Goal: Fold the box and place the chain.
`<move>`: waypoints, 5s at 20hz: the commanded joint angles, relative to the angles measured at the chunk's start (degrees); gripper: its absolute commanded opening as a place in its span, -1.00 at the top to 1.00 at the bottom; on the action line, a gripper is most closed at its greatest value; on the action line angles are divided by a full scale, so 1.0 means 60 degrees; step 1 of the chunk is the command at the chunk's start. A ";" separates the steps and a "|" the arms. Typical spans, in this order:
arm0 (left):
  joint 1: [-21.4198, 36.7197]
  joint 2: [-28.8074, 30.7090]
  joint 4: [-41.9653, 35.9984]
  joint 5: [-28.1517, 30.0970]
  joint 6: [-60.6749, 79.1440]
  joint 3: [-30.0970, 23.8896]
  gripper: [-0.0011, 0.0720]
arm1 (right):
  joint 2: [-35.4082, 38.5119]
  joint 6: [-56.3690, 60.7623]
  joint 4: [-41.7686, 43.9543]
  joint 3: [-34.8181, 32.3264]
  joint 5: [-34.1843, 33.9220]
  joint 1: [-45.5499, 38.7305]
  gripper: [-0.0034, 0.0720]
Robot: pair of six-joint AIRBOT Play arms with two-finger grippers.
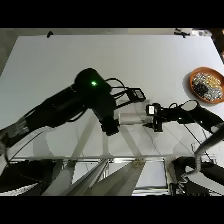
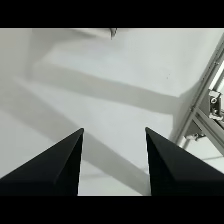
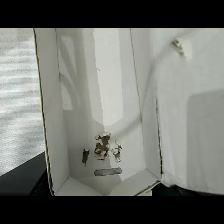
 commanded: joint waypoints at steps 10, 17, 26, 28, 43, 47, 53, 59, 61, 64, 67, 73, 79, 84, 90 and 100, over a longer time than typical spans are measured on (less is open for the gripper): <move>0.2277 0.1512 -0.5577 -0.7133 0.9133 -0.6222 -0.95 | 0.0007 0.0004 0.0004 0.0004 0.0000 -0.0004 -0.25; 0.1865 0.0153 -0.6218 -0.8251 0.9745 -0.6131 -0.96 | 0.0007 0.0004 0.0004 0.0004 0.0000 -0.0004 -0.25; 0.1333 -0.0364 -0.6404 -0.8943 0.9748 -0.5690 -0.96 | 0.0007 0.0004 0.0007 0.0004 0.0004 -0.0004 -0.25; 0.1217 -0.0521 -0.6411 -0.8939 0.9745 -0.5515 -0.96 | 0.0007 0.0004 0.0004 0.0004 0.0004 -0.0004 -0.25; 0.0998 -0.0750 -0.6615 -0.8939 0.9745 -0.5457 -0.96 | 0.0007 0.0004 0.0007 0.0004 0.0004 -0.0004 -0.25; 0.1002 -0.0991 -0.6630 -0.8947 0.9748 -0.5457 -0.96 | 0.0007 0.0004 0.0007 0.0004 0.0000 -0.0004 -0.25; 0.0994 -0.1235 -0.6812 -0.9060 0.9745 -0.5453 -0.94 | 0.0007 0.0004 0.0007 0.0004 0.0000 -0.0004 -0.25; 0.0874 -0.1231 -0.7016 -0.9322 0.9745 -0.5453 -0.94 | 0.0007 0.0004 0.0007 0.0004 0.0000 -0.0004 -0.25; 0.0809 -0.1231 -0.7023 -0.9449 0.9745 -0.5453 -0.94 | 0.0007 0.0004 0.0007 0.0004 0.0000 -0.0004 -0.25; 0.0787 -0.1231 -0.7023 -0.9479 0.9745 -0.5453 -0.93 | 0.0007 0.0004 0.0007 0.0004 0.0000 -0.0004 -0.25; 0.0787 -0.1231 -0.7023 -0.9479 0.9745 -0.5453 -0.71 | 0.0007 0.0004 0.0007 0.0004 0.0000 -0.0004 -0.25; 0.0798 -0.1231 -0.7012 -0.9482 0.9745 -0.5453 0.35 | 0.0007 0.0004 0.0007 0.0004 0.0000 -0.0004 -0.25; 0.0794 -0.1231 -0.6739 -0.9592 0.9748 -0.5453 0.61 | 0.0007 0.0004 0.0007 0.0004 0.0000 -0.0004 -0.25; 0.0758 -0.1231 -0.6728 -0.9581 0.9745 -0.5453 0.61 | 0.0007 0.0004 0.0007 0.0004 0.0000 -0.0004 -0.25; 0.0758 -0.1231 -0.6728 -0.9555 0.9745 -0.5453 0.61 | 0.0007 -0.0641 0.0007 0.0004 -0.0015 -0.0004 -0.25; 0.0758 -0.1231 -0.6728 -0.9559 0.9745 -0.5453 0.61 | 0.0007 -0.0594 0.0040 0.0004 0.0277 -0.0004 -0.24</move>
